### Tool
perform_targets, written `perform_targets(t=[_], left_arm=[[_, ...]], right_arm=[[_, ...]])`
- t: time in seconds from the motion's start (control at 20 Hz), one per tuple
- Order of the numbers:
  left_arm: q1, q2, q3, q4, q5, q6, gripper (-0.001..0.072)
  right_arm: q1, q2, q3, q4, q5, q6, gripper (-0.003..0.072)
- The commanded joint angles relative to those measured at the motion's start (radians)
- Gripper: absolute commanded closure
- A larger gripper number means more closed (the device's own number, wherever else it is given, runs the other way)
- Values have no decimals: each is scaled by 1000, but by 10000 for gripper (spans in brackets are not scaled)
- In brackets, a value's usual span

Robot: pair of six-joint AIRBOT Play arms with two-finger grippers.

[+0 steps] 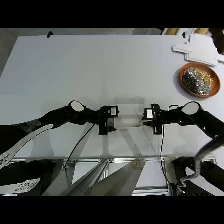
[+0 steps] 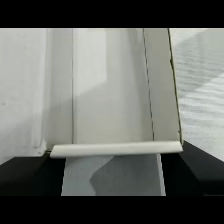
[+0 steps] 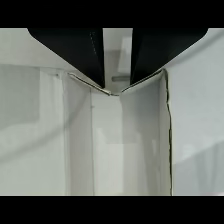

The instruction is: Fold the box and place the chain.

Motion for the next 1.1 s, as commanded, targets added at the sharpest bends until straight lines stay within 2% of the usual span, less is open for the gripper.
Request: perform_targets(t=[0.0,0.1,0.2,0.4,0.55,0.6,0.7,0.75,0.9,1.05], left_arm=[[-1,0,1,-1,0,0,568],[0,0,1,-1,0,0,568],[0,0,1,-1,0,0,568],[0,0,1,-1,0,0,568],[0,0,1,-1,0,0,568],[0,0,1,-1,0,0,568],[0,0,1,-1,0,0,568],[-1,0,1,-1,0,0,568],[0,0,1,-1,0,0,568],[0,0,1,-1,0,0,568]], right_arm=[[16,-15,0,64,-27,0,510],[16,-15,0,71,-26,0,358],[16,-15,-1,71,-25,1,266],[-2,7,-1,-2,-21,172,267],[-59,124,-1,-123,-18,381,319],[-84,170,-1,-130,-17,451,404],[-143,254,-1,-129,-18,581,644],[-179,281,-1,-130,-23,656,665],[-270,287,-1,-176,-70,941,665],[-311,276,-1,-377,-113,1317,665]])
